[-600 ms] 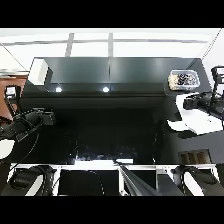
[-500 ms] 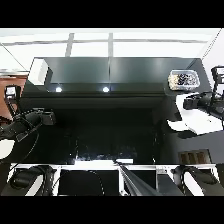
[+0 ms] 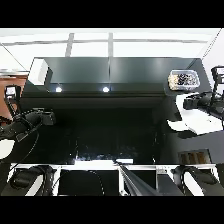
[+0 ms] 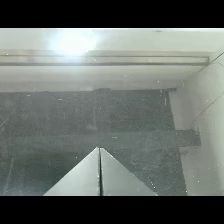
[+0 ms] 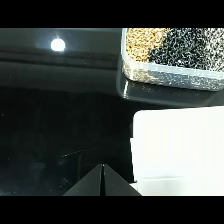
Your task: Fold the box and place the chain.
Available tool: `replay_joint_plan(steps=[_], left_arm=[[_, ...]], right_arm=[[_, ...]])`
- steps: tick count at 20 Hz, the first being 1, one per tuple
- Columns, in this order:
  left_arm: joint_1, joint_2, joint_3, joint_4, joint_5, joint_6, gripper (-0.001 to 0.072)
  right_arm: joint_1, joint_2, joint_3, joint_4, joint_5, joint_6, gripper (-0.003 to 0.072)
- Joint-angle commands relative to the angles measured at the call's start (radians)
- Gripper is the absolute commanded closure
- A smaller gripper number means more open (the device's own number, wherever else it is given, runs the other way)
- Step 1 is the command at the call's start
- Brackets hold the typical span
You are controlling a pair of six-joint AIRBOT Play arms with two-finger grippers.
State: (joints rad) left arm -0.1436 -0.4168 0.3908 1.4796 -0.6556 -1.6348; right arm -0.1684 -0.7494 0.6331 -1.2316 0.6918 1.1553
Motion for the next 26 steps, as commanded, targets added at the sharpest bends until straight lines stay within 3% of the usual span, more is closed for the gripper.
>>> replay_joint_plan(steps=[1, 3, 5, 8, 10, 11, 12, 13, 14, 17, 20, 24, 26], left_arm=[[0.001, 0.0, 0.0, 0.001, 0.001, 0.0, 0.0683], [0.001, 0.0, 0.0, 0.001, 0.007, 0.0, 0.0683], [0.003, -0.009, -0.011, 0.004, 0.152, 0.002, 0.0683], [0.003, -0.037, -0.013, 0.001, 0.346, 0.002, 0.0683], [0.003, -0.067, -0.013, 0.001, 0.412, 0.004, 0.0681], [0.003, -0.092, -0.013, 0.001, 0.434, 0.004, 0.0611], [0.0, -0.119, -0.013, 0.001, 0.439, 0.004, 0.0232], [-0.006, -0.153, -0.013, 0.003, 0.432, 0.009, -0.0001], [-0.013, -0.188, -0.008, 0.004, 0.411, 0.011, -0.0002], [-0.036, -0.299, 0.067, 0.005, 0.198, 0.012, -0.0002], [-0.035, -0.393, 0.182, 0.031, -0.071, 0.014, -0.0002], [-0.037, -0.402, 0.209, 0.031, -0.082, 0.014, -0.0002], [-0.037, -0.402, 0.208, 0.031, -0.09, 0.014, -0.0002]], right_arm=[[0.0, 0.001, 0.0, 0.0, 0.0, 0.0, 0.0669], [0.0, 0.001, 0.0, 0.026, 0.0, 0.001, 0.067], [0.001, 0.0, 0.0, 0.124, -0.026, 0.0, 0.0669], [0.0, 0.0, 0.0, 0.275, -0.325, 0.0, 0.0669], [0.0, -0.002, 0.0, 0.365, -0.505, 0.0, 0.0669], [0.0, -0.008, 0.0, 0.369, -0.573, 0.0, 0.0668], [-0.003, -0.018, 0.0, 0.358, -0.599, -0.001, 0.0592], [-0.016, -0.035, 0.0, 0.329, -0.583, -0.005, 0.0325], [-0.035, -0.056, 0.0, 0.269, -0.526, -0.008, -0.0003], [-0.167, -0.161, 0.054, 0.084, -0.26, 0.034, -0.003], [-0.467, -0.338, 0.241, -0.188, -0.058, 0.284, -0.0029], [-0.814, -0.573, 0.455, -0.217, 0.282, 0.3, -0.0031], [-0.914, -0.638, 0.506, -0.214, 0.335, 0.257, -0.003]])
